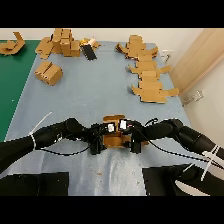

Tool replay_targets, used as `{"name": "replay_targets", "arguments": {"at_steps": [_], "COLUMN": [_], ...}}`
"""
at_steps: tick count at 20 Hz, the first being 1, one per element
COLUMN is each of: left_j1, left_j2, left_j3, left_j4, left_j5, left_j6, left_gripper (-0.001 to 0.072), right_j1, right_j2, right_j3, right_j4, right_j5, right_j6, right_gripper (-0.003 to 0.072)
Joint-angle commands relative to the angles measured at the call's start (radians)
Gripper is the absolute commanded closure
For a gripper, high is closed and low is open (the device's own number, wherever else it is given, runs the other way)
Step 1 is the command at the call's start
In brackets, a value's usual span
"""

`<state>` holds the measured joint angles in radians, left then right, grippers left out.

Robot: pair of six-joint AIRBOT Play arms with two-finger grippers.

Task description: Fold the box.

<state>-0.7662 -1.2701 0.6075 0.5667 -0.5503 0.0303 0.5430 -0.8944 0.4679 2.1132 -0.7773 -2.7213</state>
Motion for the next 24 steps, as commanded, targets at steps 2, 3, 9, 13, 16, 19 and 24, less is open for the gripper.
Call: {"name": "replay_targets", "arguments": {"at_steps": [2, 3, 9, 13, 16, 19, 24], "left_j1": [0.0, 0.0, 0.0, 0.0, 0.0, 0.0, 0.0], "left_j2": [-0.001, -0.001, -0.001, -0.001, -0.001, -0.001, -0.001], "left_j3": [0.0, 0.0, 0.0, 0.0, 0.0, 0.0, 0.0], "left_j4": [-0.001, -0.001, -0.001, -0.001, -0.001, -0.001, -0.001], "left_j5": [0.0, 0.0, 0.0, 0.0, 0.0, 0.0, 0.0], "left_j6": [-0.001, -0.001, -0.001, -0.001, -0.001, -0.001, -0.001], "left_gripper": [0.03, 0.03, 0.03, 0.03, 0.03, 0.03, 0.03], "right_j1": [0.001, 0.001, -0.001, -0.01, -0.02, -0.029, -0.286], "right_j2": [-0.012, -0.012, -0.006, 0.098, 0.208, 0.29, 0.296], "right_j3": [0.0, 0.0, 0.0, 0.031, 0.045, 0.044, -0.024], "right_j4": [0.014, 0.011, -0.108, -0.497, -0.81, -0.899, -0.504], "right_j5": [0.002, 0.002, -0.016, -0.157, -0.286, -0.412, -0.408], "right_j6": [-0.022, -0.021, 0.048, 0.563, 0.916, 1.271, 1.36], "right_gripper": [0.0138, 0.0137, 0.0149, 0.0429, 0.0677, 0.0682, 0.0682]}}
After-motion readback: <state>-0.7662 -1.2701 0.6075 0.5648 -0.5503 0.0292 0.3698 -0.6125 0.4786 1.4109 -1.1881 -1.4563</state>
